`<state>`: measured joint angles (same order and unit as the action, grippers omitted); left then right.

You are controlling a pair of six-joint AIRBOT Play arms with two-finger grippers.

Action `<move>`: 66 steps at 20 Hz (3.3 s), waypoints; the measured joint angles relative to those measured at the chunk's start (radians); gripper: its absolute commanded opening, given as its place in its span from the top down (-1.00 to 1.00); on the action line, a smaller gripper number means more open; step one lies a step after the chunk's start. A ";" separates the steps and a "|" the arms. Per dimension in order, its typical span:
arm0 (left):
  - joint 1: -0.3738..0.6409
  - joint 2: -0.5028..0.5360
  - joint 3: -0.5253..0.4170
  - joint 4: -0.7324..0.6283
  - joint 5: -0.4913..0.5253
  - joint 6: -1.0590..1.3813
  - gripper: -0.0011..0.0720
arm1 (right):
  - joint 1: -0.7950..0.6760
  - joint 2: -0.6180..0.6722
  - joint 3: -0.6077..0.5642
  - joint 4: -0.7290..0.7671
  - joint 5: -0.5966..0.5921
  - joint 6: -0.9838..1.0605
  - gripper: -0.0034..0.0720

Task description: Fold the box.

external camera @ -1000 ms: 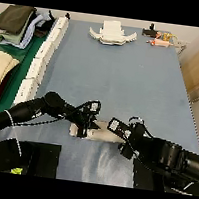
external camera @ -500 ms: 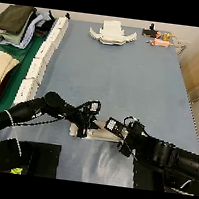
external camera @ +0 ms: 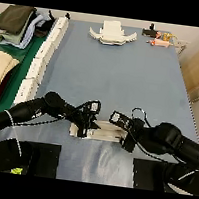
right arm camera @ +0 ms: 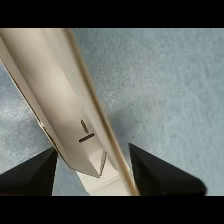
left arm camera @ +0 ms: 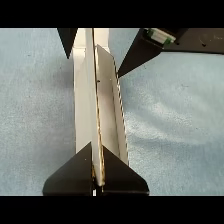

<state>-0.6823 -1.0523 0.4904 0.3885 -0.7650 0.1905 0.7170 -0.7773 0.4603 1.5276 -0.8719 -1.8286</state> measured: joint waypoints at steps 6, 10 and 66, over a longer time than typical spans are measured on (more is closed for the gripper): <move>0.000 0.000 0.000 0.000 -0.002 0.000 0.94 | -0.137 0.000 0.000 0.235 0.011 -0.297 -0.82; 0.000 0.000 0.000 0.000 -0.003 0.000 0.94 | -0.156 0.000 0.001 0.275 -0.021 -0.352 -0.87; 0.000 0.000 0.000 0.000 -0.004 0.000 0.94 | -0.451 -0.151 -0.095 0.730 -0.039 -1.176 -0.44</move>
<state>-0.6823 -1.0523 0.4904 0.3889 -0.7689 0.1905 0.2661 -0.9287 0.3656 2.2578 -0.9112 -3.0051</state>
